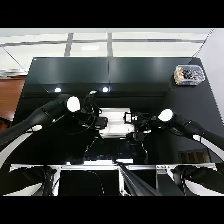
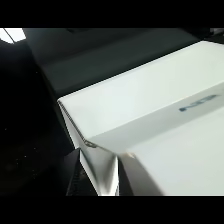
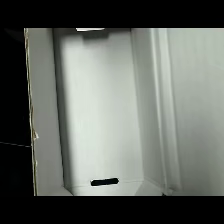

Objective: Fold the box and place the chain.

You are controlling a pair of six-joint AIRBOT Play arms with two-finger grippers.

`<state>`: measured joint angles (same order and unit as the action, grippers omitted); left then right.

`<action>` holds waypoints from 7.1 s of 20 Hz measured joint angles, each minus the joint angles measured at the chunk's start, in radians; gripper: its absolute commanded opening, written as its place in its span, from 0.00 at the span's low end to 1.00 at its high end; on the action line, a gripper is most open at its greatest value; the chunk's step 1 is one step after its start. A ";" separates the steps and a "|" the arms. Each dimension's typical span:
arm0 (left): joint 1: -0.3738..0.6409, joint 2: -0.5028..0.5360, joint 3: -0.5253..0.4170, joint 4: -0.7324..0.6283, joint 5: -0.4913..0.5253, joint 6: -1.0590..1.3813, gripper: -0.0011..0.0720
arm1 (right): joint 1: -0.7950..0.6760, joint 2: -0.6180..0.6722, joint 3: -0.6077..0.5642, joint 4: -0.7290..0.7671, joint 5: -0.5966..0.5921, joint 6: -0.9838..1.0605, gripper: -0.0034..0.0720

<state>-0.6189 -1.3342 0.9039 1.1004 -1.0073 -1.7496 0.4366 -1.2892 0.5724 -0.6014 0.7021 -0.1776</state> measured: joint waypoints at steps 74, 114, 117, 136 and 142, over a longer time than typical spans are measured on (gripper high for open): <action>-0.231 -0.158 0.179 0.465 -0.125 -0.587 0.04 | -0.010 0.111 -0.001 -0.146 0.037 0.084 0.95; -0.231 -0.158 0.179 0.451 -0.100 -0.595 0.04 | 0.044 0.083 -0.001 0.049 -0.015 0.219 0.06; -0.231 -0.159 0.179 0.451 -0.100 -0.604 0.04 | 0.039 0.117 0.000 0.029 -0.005 0.304 0.06; -0.231 -0.159 0.179 0.435 -0.077 -0.616 0.05 | -0.631 0.278 -0.145 -0.182 0.235 1.361 0.06; -0.231 -0.159 0.179 0.434 -0.076 -0.615 0.05 | -0.531 0.137 -0.151 0.071 0.348 1.137 0.06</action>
<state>-0.8501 -1.4929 1.0824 1.5341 -1.0828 -2.3646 -0.0940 -1.1526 0.4210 -0.5301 1.0500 0.9596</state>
